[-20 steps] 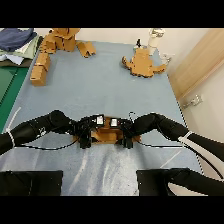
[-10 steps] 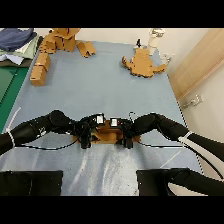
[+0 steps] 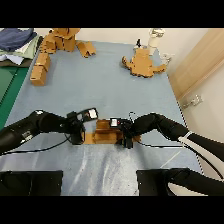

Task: Fold the box.

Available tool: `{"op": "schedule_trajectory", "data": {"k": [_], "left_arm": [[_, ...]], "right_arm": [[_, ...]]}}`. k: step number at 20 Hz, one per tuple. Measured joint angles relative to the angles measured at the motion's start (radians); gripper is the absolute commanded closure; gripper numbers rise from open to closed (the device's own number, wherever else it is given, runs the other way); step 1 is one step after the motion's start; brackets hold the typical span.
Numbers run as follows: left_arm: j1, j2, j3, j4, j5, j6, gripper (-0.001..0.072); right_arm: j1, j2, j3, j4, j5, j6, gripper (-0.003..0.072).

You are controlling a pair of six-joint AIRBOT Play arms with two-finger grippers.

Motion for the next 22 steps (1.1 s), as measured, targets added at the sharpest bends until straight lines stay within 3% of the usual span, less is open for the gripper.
{"op": "schedule_trajectory", "data": {"k": [5,10,14,22], "left_arm": [[0.161,0.075,-0.003,0.150,-0.174,-0.581,0.0699],[0.272,0.053,-0.038,0.072,-0.300,-0.768,0.0700],[0.293,-0.027,-0.069,-0.077,-0.304,-0.767,0.0699],[0.235,-0.137,-0.086,-0.319,-0.186,-0.649,0.0699]], "right_arm": [[0.000,0.000,0.000,0.000,0.000,0.000,0.0185],[0.000,0.000,0.000,0.000,0.000,0.000,0.0184],[0.000,0.000,0.000,0.000,0.000,0.000,0.0184],[0.000,0.000,0.000,0.000,0.000,0.000,0.0184]]}}
